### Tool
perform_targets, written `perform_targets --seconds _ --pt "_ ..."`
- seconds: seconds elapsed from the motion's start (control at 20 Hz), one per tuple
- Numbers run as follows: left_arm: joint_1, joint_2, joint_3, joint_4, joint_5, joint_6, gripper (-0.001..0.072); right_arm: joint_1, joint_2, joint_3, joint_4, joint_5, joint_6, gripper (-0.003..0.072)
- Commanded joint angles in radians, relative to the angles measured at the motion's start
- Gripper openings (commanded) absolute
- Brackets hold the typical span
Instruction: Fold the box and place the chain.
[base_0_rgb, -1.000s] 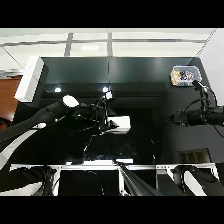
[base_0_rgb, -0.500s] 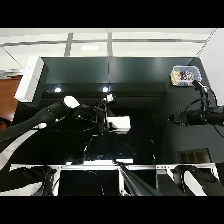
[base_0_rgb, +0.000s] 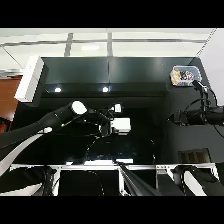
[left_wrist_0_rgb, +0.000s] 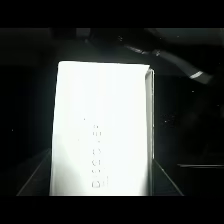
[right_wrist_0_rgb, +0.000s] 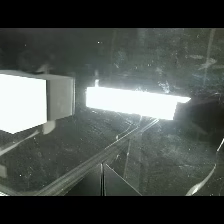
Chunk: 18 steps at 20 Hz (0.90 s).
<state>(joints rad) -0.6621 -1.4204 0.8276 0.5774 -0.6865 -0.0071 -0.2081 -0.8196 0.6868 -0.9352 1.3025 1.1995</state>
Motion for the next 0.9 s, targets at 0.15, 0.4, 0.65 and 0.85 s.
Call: perform_targets --seconds 0.15,0.4,0.65,0.85 --pt "-0.031 0.047 0.005 0.138 0.057 -0.15 0.0298 -0.001 0.0 -0.001 0.0 -0.002 0.0 0.0012" --pt "0.191 0.246 0.005 0.577 -0.07 -0.769 0.029 -0.001 0.0 -0.001 0.0 -0.005 -0.003 0.0011" --pt "0.691 0.362 -0.013 1.014 -0.387 -1.399 0.0292 -0.001 0.0 -0.001 0.0 -0.044 -0.006 0.0012" --pt "1.135 0.369 -0.047 0.989 -0.364 -1.407 0.0292 -0.001 0.0 0.0 0.0 -0.084 -0.006 0.0011"
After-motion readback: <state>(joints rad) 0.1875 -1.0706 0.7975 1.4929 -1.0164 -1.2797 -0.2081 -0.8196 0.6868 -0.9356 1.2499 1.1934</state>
